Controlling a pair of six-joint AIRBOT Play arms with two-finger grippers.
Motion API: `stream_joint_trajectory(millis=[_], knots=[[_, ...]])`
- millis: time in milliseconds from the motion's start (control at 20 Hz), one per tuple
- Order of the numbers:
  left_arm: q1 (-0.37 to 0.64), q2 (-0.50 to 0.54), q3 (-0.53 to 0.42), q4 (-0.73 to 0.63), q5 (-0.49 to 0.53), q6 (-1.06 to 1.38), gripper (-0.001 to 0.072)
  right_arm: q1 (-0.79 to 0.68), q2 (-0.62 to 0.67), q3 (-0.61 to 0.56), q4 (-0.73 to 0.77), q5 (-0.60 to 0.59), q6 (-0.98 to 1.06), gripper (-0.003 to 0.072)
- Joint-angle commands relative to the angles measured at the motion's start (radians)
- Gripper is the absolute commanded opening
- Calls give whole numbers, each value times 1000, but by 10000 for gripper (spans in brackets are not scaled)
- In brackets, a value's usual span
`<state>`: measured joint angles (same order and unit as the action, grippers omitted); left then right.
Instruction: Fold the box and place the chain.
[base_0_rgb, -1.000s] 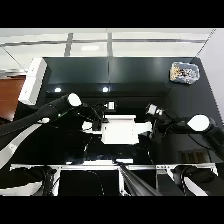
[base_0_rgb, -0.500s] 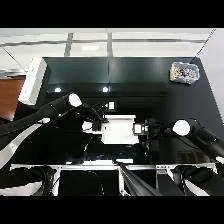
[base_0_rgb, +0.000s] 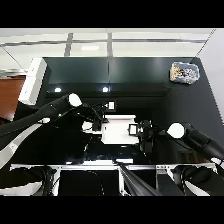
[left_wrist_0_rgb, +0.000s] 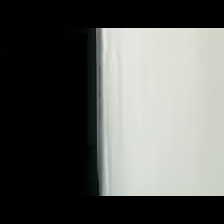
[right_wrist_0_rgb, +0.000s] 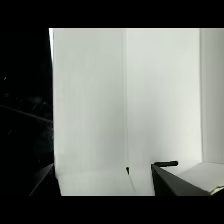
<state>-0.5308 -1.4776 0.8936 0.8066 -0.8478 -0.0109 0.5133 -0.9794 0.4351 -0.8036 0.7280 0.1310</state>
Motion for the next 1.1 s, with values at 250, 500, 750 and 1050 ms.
stream_joint_trajectory(millis=[250, 500, 750, 1050], knots=[[0, 0, 1, -11, -1, 0, 27, 3, 25, 56, -93, -117, -47, 703], [0, 0, 1, -11, -1, 0, 27, -53, 24, 68, -69, -144, -42, 703], [0, 0, 1, -11, -1, 0, 27, -95, 1, 68, 26, -103, -93, 703], [0, 0, 1, -11, 0, 0, 27, -167, -106, 73, 333, 19, -405, 703]])
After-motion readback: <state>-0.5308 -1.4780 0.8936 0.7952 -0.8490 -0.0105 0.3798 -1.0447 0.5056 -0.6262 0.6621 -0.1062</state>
